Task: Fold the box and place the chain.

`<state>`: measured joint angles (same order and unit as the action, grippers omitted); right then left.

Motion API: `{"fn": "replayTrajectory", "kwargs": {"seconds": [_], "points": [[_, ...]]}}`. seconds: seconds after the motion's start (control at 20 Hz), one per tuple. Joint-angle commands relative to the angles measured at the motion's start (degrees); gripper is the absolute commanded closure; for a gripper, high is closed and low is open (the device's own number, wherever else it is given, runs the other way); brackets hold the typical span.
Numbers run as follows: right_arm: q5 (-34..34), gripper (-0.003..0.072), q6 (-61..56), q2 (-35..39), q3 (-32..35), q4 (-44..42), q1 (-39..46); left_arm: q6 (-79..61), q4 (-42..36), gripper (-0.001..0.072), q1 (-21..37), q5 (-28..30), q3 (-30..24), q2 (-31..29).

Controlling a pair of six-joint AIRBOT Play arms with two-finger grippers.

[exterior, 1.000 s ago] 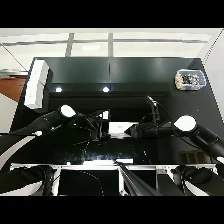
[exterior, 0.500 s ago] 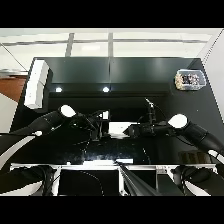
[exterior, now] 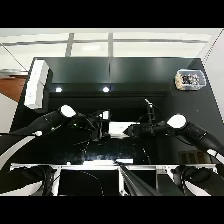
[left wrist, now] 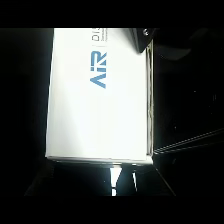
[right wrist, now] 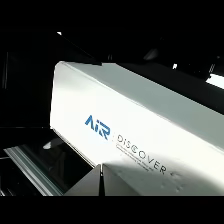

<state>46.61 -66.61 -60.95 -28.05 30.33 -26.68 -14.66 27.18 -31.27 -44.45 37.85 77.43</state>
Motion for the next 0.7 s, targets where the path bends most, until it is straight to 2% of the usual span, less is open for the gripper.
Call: {"fn": "replayTrajectory", "kwargs": {"seconds": [0.0,0.3,0.45,0.65], "points": [[-1.42,0.0655,-0.02,-0.07,0.02,0.39,0.02,-0.11,0.04,0.0359,0.00,-0.11,0.00,0.02],[-2.08,0.0646,-3.21,-1.60,0.00,2.75,0.00,-0.11,0.04,0.0359,0.00,-0.11,0.00,0.02],[-1.60,0.0646,-2.10,-0.70,-0.04,0.98,0.11,-0.11,0.04,0.0359,0.00,-0.11,0.00,0.02],[3.04,0.0646,-1.25,3.10,-2.73,0.22,2.03,-0.11,0.04,0.0359,0.00,-0.11,0.00,0.02]]}}
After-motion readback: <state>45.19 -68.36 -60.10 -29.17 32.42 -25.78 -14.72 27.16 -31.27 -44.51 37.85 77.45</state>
